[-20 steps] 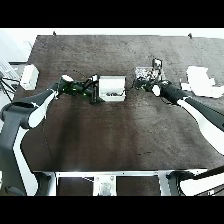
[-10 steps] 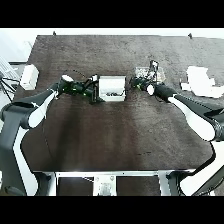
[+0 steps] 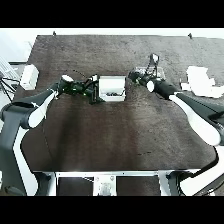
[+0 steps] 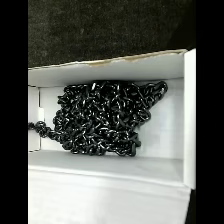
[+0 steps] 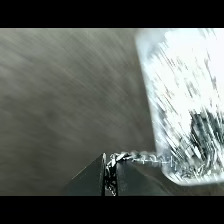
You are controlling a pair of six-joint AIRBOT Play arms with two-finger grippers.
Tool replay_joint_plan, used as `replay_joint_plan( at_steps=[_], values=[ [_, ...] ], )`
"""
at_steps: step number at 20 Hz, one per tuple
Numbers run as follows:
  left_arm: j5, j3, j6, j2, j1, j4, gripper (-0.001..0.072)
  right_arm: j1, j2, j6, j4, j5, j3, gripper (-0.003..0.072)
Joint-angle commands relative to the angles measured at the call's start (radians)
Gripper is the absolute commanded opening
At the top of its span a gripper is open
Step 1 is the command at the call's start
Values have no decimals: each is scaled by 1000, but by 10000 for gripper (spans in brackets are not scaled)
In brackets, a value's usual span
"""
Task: Fold the box and place the chain.
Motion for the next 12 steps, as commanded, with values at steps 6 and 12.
replay_joint_plan(
  at_steps=[6, 12],
  values=[
    [2, 0, 0, 0, 1, 0, 457, 55, 443, -94, -184, 123, 2, 11],
    [1, 0, 0, 0, 1, 0, 457, 154, 605, -158, -196, 191, 2, 11]
  ],
)
